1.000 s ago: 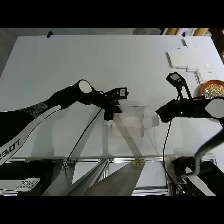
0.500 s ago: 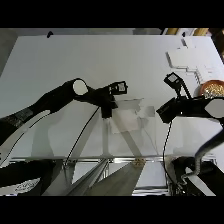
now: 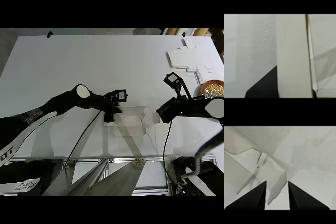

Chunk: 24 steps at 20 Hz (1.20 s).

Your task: Fold the box and place the chain.

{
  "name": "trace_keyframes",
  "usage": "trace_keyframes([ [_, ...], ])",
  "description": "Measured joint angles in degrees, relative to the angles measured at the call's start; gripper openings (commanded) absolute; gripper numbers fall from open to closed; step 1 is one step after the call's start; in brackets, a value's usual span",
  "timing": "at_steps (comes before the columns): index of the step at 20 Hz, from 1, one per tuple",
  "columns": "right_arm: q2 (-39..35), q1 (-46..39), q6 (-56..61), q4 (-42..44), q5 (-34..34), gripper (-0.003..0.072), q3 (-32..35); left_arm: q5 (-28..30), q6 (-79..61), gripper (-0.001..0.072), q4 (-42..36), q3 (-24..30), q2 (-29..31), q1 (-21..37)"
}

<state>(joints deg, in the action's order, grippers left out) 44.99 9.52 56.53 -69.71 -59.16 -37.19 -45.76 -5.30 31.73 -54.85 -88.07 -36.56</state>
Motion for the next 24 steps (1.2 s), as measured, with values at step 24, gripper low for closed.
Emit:
trace_keyframes([
  [24,0.0,0.3,-11.3,6.4,-6.2,0.0021,0.5,-0.5,-3.7,0.0008,0.2,0.1,-0.7,0.0],
])
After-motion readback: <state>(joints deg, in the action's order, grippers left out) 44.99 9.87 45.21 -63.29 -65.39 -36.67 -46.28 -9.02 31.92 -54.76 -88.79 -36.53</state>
